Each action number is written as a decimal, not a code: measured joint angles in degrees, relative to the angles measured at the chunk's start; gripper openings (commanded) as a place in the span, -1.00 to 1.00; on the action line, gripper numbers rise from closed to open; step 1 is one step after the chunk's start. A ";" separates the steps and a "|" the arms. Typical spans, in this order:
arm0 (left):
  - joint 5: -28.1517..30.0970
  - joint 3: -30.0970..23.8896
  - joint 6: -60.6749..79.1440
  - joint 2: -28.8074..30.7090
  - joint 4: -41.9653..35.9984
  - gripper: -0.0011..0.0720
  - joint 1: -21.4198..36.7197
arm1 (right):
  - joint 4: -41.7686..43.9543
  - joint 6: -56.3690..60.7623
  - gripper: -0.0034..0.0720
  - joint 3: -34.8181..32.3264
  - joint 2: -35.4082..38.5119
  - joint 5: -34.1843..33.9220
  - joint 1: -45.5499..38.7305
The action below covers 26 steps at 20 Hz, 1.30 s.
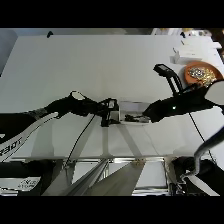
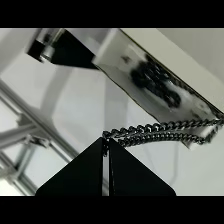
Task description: Fold the box and place the chain.
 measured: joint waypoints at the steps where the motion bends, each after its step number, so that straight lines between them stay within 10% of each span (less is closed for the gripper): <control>1: -0.02 0.00 -0.02 0.00 0.00 -0.69 0.00 | 1.22 0.00 -0.87 0.02 1.27 -1.36 0.17; 15: 0.00 0.00 -0.02 0.00 0.00 -0.69 0.00 | 8.41 -3.32 -0.86 -5.16 1.18 -12.15 0.57; 20: 0.02 0.00 -0.02 0.00 0.02 -0.69 0.00 | 3.85 -3.74 0.12 -7.82 -2.73 -11.54 0.57; 23: 0.00 0.00 -0.02 0.00 0.00 -0.69 0.00 | 2.36 -4.63 0.10 -5.42 -3.34 -8.44 0.57; 26: 0.00 0.00 -0.02 0.00 0.00 -0.69 0.00 | -3.13 -4.72 -0.34 2.08 -3.58 -5.18 0.55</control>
